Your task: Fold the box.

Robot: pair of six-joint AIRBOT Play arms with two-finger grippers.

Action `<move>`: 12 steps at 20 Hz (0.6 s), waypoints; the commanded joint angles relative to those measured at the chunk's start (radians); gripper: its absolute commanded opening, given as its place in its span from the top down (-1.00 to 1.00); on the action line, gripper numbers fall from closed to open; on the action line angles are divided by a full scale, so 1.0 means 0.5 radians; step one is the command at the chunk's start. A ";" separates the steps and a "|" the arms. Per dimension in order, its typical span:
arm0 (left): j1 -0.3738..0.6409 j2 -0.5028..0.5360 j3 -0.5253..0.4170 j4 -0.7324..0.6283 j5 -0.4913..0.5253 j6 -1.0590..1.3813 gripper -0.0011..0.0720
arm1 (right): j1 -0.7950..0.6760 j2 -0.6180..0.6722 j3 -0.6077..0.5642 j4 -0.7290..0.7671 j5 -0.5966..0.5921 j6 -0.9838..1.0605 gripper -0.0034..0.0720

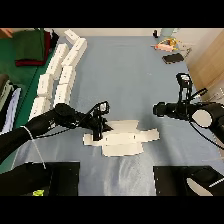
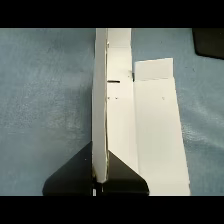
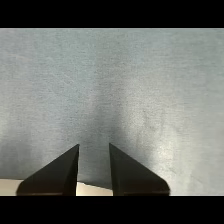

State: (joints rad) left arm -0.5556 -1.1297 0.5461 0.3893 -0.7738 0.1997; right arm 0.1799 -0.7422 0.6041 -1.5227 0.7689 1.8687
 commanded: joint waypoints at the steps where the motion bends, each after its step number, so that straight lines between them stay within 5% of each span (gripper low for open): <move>1: -0.024 -0.002 -0.003 0.062 0.029 -0.035 0.94 | 0.002 -0.001 0.001 0.031 0.019 0.000 0.17; 3: -0.024 -0.002 -0.003 0.061 0.028 -0.035 0.94 | 0.002 0.000 0.001 0.120 0.093 -0.009 0.80; 4: -0.024 -0.002 -0.003 0.061 0.028 -0.035 0.94 | 0.002 0.000 0.001 0.184 0.152 -0.039 0.90; 12: -0.024 -0.002 -0.003 0.061 0.028 -0.034 0.94 | 0.275 0.117 0.000 0.494 0.919 -0.281 0.91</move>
State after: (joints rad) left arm -0.5671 -1.1301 0.5453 0.4175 -0.7609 0.1829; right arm 0.2451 -0.7078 0.6044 -1.3422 1.0561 1.7687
